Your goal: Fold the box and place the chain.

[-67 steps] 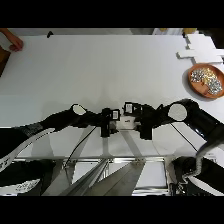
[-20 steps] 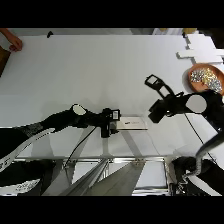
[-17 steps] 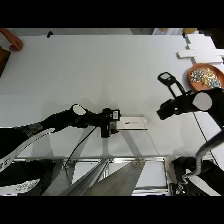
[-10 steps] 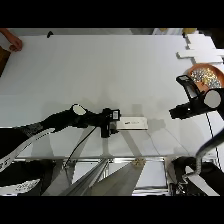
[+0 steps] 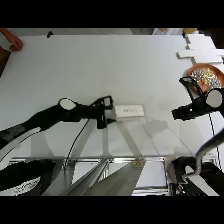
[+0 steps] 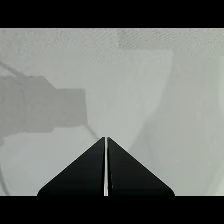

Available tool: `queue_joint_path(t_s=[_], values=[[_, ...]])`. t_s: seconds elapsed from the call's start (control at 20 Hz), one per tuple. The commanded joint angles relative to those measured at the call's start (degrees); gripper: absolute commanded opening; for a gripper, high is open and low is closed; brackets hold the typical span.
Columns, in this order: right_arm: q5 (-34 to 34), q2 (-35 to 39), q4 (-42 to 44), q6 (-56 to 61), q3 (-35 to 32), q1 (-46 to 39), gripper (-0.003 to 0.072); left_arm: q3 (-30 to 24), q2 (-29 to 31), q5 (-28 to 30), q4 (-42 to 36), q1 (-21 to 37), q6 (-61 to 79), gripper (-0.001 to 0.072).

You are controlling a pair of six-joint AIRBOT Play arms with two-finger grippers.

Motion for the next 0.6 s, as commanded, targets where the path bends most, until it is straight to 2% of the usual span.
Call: queue_joint_path(t_s=[0.0, 0.15, 0.3, 0.55], values=[[0.13, 0.04, -0.02, 0.11, -0.02, -0.04, 0.0024, 0.04, 7.65, 0.0, 3.82, 9.07, -10.1, 0.0333], [0.13, 0.04, -0.02, 0.11, -0.02, -0.04, 0.0024, 0.04, 11.93, -0.07, 11.93, 20.46, -19.39, 0.0333], [0.13, 0.04, -0.02, 0.11, -0.02, -0.04, 0.0024, 0.0, 12.35, -0.76, 23.15, 32.59, -29.07, 0.0333], [0.13, 0.04, 0.11, 0.11, -0.02, -0.04, 0.0024, 0.0, 12.33, -0.61, 25.16, 49.72, -35.23, 0.0344]])
